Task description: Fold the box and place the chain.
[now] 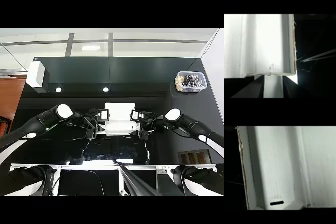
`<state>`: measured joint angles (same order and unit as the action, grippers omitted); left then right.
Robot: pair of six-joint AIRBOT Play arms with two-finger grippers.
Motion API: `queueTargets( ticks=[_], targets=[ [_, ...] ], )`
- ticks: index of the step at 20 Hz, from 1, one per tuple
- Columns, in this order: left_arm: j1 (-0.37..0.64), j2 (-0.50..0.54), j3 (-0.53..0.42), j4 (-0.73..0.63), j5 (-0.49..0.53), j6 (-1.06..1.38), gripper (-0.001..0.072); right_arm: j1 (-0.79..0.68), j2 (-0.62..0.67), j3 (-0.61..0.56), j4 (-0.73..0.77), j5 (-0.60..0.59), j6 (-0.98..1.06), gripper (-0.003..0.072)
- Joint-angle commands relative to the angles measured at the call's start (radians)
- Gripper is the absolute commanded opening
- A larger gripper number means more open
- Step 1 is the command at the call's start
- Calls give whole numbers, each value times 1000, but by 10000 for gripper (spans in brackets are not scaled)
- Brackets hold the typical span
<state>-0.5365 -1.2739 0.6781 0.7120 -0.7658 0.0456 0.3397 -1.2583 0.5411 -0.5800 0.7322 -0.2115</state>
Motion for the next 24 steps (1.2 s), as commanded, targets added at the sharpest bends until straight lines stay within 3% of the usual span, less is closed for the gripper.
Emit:
queueTargets(
  ticks=[1, 4, 7, 9, 10, 11, 12, 13, 14, 16, 17, 18, 20, 22, 24],
  targets=[
    [-7, -17, 1, -115, 21, -1, 275, 1, 0, 0, 0, 0, 1, 185],
    [-7, -64, 1, -274, 20, 0, 276, 1, 0, 0, 0, 0, 1, 185],
    [-7, -71, 1, -258, 22, 0, 272, 1, 0, 0, 0, 0, 1, 185],
    [-7, -70, 1, -227, 18, 0, 124, 1, 0, 0, 0, 0, 1, 185],
    [-7, -70, 1, -213, 14, 0, 125, 1, 0, 0, 0, 0, 1, 185],
    [-7, -70, 1, -208, 6, 0, 133, 1, 0, 0, 0, 0, 1, 185],
    [-8, -70, 1, -203, 5, 0, 264, 1, 0, 0, 0, 0, 1, 184],
    [-7, -70, 1, -201, 5, -1, 339, 1, 0, 0, 0, 0, 1, 185],
    [-7, -70, 1, -186, 3, -1, 352, 1, 0, 0, 0, 0, 1, 185],
    [-7, -67, 1, -142, -13, -1, 179, 1, 0, 0, 0, 0, 1, 185],
    [-7, -67, 1, -140, -16, -1, 334, 1, 0, 0, 0, 0, 1, 185],
    [-7, -66, 1, -140, -19, -2, 435, 1, 0, 0, 0, 0, 1, 185],
    [-2, -43, 3, -128, -24, -7, 190, 1, 0, 0, 0, 0, 1, 185],
    [36, 23, 26, -113, -27, -220, 31, 1, 0, 0, 0, 0, 1, 184],
    [105, 114, 36, -73, -50, -420, 30, 1, 0, 0, 0, 0, 1, 185]
  ],
)
